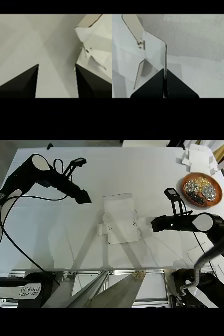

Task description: Fold the box and place the chain.

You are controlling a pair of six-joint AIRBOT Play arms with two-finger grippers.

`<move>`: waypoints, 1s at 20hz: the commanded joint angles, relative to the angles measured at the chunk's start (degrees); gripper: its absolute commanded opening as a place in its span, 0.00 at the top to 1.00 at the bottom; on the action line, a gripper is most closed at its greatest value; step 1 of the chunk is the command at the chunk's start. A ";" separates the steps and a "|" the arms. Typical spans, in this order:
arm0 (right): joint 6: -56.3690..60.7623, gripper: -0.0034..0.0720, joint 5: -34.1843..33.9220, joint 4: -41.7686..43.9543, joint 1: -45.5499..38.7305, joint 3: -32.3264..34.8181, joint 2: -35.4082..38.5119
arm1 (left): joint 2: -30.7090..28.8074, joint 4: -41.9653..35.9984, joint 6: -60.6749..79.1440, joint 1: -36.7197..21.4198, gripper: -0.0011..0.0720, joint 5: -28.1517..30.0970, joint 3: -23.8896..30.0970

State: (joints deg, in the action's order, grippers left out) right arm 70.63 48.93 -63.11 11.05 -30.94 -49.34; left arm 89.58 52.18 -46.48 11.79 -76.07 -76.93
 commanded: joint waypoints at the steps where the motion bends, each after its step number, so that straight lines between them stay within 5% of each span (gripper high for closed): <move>1: 0.02 0.94 -0.63 -0.04 0.07 0.04 0.04 | 2.16 -8.04 11.58 1.07 0.29 -5.22 0.02; 4: 0.02 0.94 -1.68 -0.04 0.07 0.04 0.04 | 7.91 -8.83 12.09 2.80 0.29 -6.99 0.02; 9: 0.02 0.94 -1.84 -0.07 0.07 0.04 0.04 | 17.07 -24.72 18.25 2.95 0.30 -12.04 0.02; 19: 0.04 0.94 -1.81 -0.04 0.07 0.04 0.04 | 18.45 -24.22 19.80 6.88 0.30 -6.56 0.02; 20: 0.04 0.94 -1.81 -0.04 0.07 0.04 0.04 | 18.45 -23.74 20.44 7.93 0.36 -5.77 0.02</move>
State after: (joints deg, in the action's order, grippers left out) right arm 70.63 47.11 -63.18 11.05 -30.94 -49.34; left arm 107.83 28.32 -27.27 17.61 -84.29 -76.93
